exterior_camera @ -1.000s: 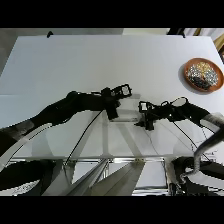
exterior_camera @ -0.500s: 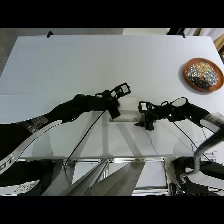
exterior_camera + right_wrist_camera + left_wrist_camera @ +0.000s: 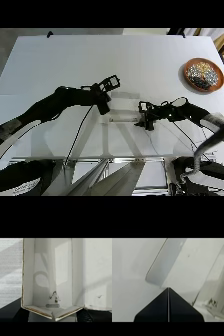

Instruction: Fold the box and place the chain.

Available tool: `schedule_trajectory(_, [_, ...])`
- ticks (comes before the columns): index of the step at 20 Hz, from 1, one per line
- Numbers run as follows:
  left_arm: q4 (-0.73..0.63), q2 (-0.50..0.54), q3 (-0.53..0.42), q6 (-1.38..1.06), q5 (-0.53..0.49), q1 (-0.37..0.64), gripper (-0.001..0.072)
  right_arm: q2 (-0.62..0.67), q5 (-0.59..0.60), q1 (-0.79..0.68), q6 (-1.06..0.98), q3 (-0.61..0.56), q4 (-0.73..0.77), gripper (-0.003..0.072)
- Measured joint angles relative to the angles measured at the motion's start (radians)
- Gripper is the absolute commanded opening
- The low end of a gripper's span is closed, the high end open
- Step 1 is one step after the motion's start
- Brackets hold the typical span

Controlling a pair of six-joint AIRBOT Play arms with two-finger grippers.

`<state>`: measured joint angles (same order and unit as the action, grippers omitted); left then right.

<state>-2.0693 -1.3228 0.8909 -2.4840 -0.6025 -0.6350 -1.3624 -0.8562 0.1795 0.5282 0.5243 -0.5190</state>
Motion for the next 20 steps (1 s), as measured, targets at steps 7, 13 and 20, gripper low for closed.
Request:
schedule_trajectory(7, [-0.108, 0.051, -0.151, -0.212, -0.088, 0.055, 0.0006, 0.0, 0.0, 0.0, 0.0, 0.0, 0.0, 0.0317])
schedule_trajectory(13, [-0.165, 0.002, -0.196, -0.392, -0.125, 0.06, 0.0007, 0.0, 0.0, 0.0, 0.0, 0.0, 0.0, 0.0317])
schedule_trajectory(20, [-0.159, -0.023, -0.202, -0.462, -0.113, 0.062, 0.0008, 0.0, 0.0, 0.0, 0.0, 0.0, 0.0, 0.0317])
